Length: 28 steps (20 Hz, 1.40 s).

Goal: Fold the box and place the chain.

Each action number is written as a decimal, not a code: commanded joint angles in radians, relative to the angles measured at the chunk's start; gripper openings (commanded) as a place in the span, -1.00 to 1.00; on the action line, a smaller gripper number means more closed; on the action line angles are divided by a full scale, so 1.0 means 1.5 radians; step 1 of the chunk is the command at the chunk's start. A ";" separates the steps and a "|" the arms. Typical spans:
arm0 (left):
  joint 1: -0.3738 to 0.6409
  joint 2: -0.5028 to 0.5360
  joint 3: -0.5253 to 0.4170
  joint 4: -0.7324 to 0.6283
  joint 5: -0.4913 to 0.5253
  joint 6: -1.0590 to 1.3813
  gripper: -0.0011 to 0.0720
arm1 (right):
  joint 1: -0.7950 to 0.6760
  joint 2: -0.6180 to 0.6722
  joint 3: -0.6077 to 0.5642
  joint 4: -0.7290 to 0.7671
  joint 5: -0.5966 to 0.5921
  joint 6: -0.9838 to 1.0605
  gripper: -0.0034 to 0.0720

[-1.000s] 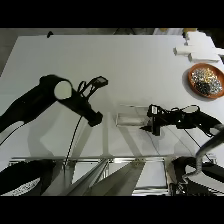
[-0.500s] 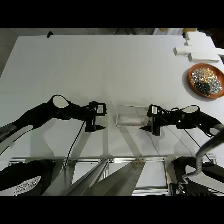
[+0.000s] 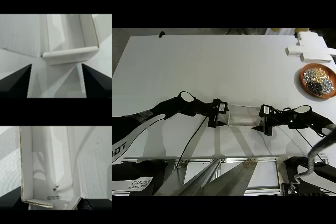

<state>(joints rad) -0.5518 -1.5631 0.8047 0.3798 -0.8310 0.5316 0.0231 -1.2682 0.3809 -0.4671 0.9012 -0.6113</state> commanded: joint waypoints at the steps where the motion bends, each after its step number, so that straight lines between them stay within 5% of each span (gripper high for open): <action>1: -0.013 -0.016 0.010 -0.001 -0.009 -0.001 0.95 | 0.001 0.001 0.001 0.000 0.000 0.000 0.32; 28: -0.032 -0.026 0.009 -0.019 -0.007 -0.058 0.95 | 0.001 0.001 0.001 0.000 0.000 0.000 0.32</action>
